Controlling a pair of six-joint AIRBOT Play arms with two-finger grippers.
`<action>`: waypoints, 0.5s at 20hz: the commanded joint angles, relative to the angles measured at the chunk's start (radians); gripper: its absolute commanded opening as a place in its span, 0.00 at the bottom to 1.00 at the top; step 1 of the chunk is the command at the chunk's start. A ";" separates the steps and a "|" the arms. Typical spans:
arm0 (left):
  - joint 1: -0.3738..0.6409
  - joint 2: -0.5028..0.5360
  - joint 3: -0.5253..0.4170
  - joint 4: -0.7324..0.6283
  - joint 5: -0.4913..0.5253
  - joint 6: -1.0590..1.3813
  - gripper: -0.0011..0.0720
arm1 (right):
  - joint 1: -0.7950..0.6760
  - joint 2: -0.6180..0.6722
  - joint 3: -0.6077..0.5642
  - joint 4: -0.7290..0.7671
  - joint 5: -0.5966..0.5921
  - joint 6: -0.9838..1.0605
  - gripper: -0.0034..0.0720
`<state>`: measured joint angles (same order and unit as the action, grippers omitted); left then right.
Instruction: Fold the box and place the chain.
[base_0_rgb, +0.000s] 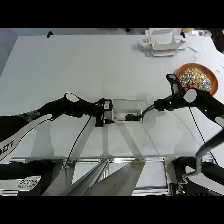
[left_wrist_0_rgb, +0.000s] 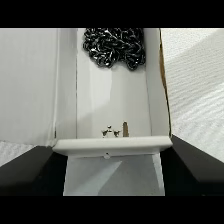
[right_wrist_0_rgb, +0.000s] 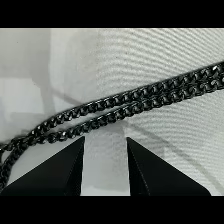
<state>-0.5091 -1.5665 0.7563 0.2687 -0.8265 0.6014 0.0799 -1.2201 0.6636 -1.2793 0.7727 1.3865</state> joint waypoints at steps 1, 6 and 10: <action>0.000 0.000 0.000 0.000 0.000 0.000 0.20 | 0.000 -0.036 0.001 0.000 -0.007 0.000 0.40; 0.000 0.000 0.000 0.000 0.000 0.000 0.20 | 0.000 -0.056 0.001 0.004 -0.029 0.000 0.35; 0.000 0.000 0.000 0.000 0.000 0.000 0.20 | 0.032 -0.043 0.001 0.025 -0.048 0.000 0.34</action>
